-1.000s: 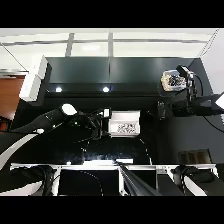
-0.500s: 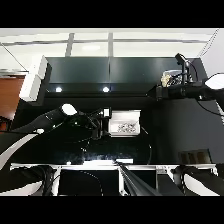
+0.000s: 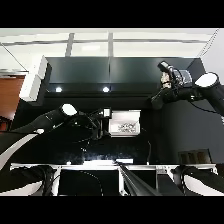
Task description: Fold the box and place the chain.
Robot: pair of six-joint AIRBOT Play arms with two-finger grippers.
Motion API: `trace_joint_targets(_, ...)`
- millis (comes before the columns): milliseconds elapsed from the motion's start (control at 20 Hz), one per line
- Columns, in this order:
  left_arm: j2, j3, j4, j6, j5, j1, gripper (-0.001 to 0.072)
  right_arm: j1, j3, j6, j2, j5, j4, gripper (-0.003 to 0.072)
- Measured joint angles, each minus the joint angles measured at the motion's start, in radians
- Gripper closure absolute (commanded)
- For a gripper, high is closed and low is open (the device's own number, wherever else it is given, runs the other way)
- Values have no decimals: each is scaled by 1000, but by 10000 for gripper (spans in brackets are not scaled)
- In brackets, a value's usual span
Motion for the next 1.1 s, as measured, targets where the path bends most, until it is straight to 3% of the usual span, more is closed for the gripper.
trace_joint_targets(150, 0, 0, 0, 0, 1, 0, 341, 27, -14, -59, -2, 40, 49, 175)
trace_joint_targets(250, 0, 0, 0, 0, 1, 0, 340, 36, -27, -82, -3, 82, 82, 105)
trace_joint_targets(500, 0, 0, 0, 0, 0, 0, 341, 47, -72, -109, 7, 190, 121, 104)
trace_joint_targets(1100, 0, 0, 0, 0, -2, 0, 340, 171, -134, -323, 16, 87, 24, 105)
